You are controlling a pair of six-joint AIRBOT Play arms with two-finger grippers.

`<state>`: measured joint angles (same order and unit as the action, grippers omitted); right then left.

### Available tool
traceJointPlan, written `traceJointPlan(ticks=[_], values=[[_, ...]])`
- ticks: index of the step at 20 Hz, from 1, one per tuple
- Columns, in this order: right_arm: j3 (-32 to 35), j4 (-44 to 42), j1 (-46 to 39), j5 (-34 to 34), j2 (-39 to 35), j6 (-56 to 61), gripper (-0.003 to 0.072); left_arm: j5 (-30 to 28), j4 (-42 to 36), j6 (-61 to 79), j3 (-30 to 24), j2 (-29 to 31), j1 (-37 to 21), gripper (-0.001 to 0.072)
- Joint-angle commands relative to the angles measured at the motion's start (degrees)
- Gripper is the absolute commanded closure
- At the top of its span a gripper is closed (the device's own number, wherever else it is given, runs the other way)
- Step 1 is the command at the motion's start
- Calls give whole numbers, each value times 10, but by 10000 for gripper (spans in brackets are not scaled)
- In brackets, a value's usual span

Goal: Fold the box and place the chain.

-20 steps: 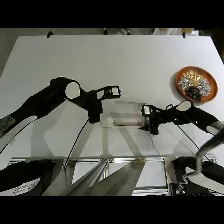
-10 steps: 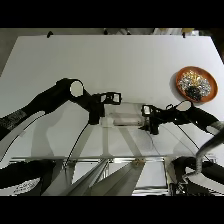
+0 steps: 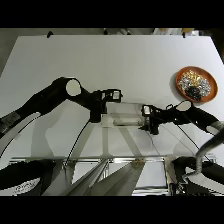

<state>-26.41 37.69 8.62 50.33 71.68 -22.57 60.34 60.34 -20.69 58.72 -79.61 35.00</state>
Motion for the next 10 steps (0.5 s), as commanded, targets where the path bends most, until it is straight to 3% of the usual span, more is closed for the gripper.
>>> traceJointPlan(ticks=[1, 4, 5, 7, 9, 10], values=[[0, 0, 0, 0, 0, 0, 229, 25, -9, 1, 0, -33, 0, 698], [0, 0, 0, 0, 0, 0, 229, 23, -3, 14, -4, -46, -1, 695], [0, 0, 0, 0, 0, 0, 230, 20, -3, 42, -10, -46, -1, 656], [0, 0, 0, 0, 0, 0, 230, 12, -5, 108, -25, -46, -1, 479], [0, 0, 0, 0, 0, 0, 230, -9, -6, 146, -42, -46, -1, 466], [0, 0, 0, 0, 0, 0, 230, -22, -8, 151, -47, -46, -1, 414]])
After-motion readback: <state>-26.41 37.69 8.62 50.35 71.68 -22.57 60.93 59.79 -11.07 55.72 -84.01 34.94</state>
